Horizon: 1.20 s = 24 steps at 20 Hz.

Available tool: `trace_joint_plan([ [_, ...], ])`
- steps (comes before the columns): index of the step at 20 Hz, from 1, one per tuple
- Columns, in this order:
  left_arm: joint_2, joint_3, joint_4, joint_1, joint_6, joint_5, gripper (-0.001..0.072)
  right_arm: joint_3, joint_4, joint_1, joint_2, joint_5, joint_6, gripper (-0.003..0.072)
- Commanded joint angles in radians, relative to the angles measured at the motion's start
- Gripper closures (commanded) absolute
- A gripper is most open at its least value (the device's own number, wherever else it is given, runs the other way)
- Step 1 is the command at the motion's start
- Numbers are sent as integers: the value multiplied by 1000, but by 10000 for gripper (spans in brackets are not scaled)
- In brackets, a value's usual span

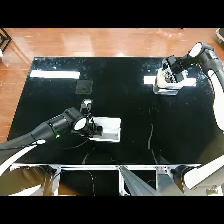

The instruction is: Fold the box and place the chain.

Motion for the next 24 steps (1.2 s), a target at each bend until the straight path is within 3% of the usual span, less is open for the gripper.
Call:
trace_joint_plan([
  [1,0,0,0,1,0,0,689,0,-10,3,-8,7,4,168],
  [4,0,0,0,2,0,0,689,0,-14,5,-16,-5,3,168],
  [6,0,0,0,2,0,0,689,0,-14,5,-17,-18,3,223],
  [24,0,1,0,2,0,4,689,0,43,8,-79,-32,-164,223],
])
